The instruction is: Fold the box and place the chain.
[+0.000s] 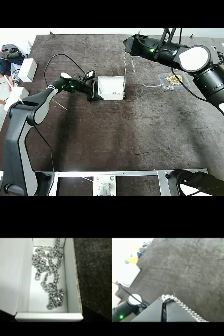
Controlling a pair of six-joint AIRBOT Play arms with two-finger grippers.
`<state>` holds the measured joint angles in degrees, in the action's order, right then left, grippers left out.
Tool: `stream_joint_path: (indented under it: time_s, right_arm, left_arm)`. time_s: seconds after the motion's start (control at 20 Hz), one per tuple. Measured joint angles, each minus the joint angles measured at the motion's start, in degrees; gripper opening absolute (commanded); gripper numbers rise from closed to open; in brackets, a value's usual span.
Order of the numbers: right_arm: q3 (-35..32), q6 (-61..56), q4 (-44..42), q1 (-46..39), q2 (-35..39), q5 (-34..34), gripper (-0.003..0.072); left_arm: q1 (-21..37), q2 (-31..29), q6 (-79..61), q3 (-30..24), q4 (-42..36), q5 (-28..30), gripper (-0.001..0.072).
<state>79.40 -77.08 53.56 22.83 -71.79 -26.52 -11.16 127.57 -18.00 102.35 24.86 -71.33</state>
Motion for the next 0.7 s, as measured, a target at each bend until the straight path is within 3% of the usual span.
stream_joint_path:
  time_s: [0.35, 0.7]
  right_arm:
    - [3.5, 1.1, -0.4, 0.3, -0.7, 2.0, 0.0011]
    - [3.7, 1.3, -0.1, 1.1, -6.0, -7.4, 0.0012]
  left_arm:
    - [0.0, 0.0, 0.0, 0.0, 0.0, 0.0, 0.0443]
    - [0.0, 0.0, 0.0, 0.0, 0.0, 0.0, 0.0443]
